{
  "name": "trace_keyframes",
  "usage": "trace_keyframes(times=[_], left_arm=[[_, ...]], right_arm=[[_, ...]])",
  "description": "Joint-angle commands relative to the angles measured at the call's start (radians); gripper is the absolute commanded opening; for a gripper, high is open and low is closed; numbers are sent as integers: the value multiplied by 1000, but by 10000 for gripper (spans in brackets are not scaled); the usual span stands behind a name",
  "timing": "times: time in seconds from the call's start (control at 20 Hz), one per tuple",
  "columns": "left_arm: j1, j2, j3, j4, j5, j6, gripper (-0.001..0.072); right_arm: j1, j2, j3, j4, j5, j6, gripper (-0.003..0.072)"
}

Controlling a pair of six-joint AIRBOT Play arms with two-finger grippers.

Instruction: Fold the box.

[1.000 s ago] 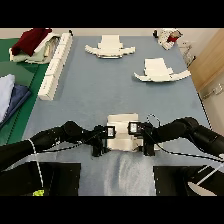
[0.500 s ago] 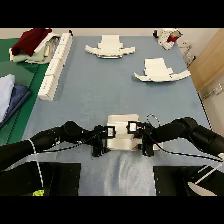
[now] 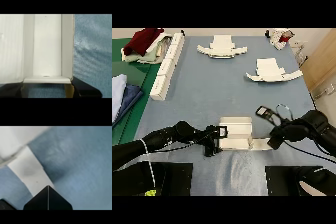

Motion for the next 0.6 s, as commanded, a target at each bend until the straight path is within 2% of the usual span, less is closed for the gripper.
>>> trace_keyframes(times=[0.0, 0.15, 0.3, 0.4, 0.55], left_arm=[[0, 0, 1, 1, 0, 1, 281], [0, 0, 1, 1, 0, 1, 281], [0, 0, 1, 1, 0, 1, 280], [0, 0, 1, 1, 0, 1, 281], [0, 0, 1, 1, 0, 1, 280]], right_arm=[[-166, 11, 6, -184, -102, 466, 3], [-465, -43, -2, 197, -83, 355, 3], [-701, -122, -39, 478, -82, 200, 3], [-779, -168, -64, 595, -89, 112, 2], [-785, -202, -97, 654, -107, 64, 3]])
